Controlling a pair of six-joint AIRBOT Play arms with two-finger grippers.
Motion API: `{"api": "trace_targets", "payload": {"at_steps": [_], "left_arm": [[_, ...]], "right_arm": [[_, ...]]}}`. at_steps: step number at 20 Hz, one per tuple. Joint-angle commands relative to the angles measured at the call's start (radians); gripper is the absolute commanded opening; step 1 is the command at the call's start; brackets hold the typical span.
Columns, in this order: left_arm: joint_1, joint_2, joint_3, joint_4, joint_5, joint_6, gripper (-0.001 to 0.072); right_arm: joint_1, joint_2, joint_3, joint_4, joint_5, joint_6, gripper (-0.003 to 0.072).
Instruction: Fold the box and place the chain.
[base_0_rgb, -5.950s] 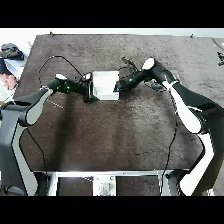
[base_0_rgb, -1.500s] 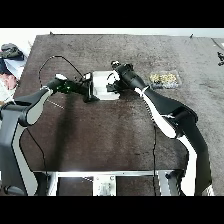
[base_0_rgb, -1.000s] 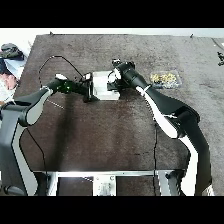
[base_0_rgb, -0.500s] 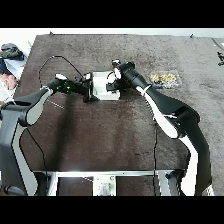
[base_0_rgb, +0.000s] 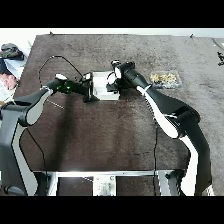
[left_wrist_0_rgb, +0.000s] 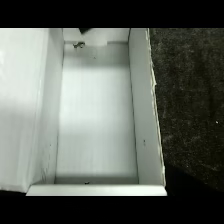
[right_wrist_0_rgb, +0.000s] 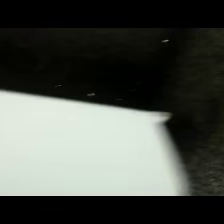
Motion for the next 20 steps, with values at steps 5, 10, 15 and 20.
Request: {"api": "trace_targets", "payload": {"at_steps": [5,10,15,20], "left_arm": [[0.000,0.000,0.001,0.000,-0.001,0.001,0.0348],[0.000,0.000,0.001,0.000,-0.001,0.001,0.0348],[0.000,0.000,0.001,0.000,-0.001,0.001,0.0348],[0.000,0.000,0.001,0.000,-0.001,0.001,0.0349]], "right_arm": [[-0.039,-0.005,0.000,0.154,0.001,0.004,0.0216],[-0.052,-0.022,0.001,0.159,0.056,-0.005,0.0216],[-0.051,-0.026,0.011,0.142,0.074,-0.001,0.0133],[-0.043,-0.029,0.023,0.097,0.105,0.007,0.0009]]}}
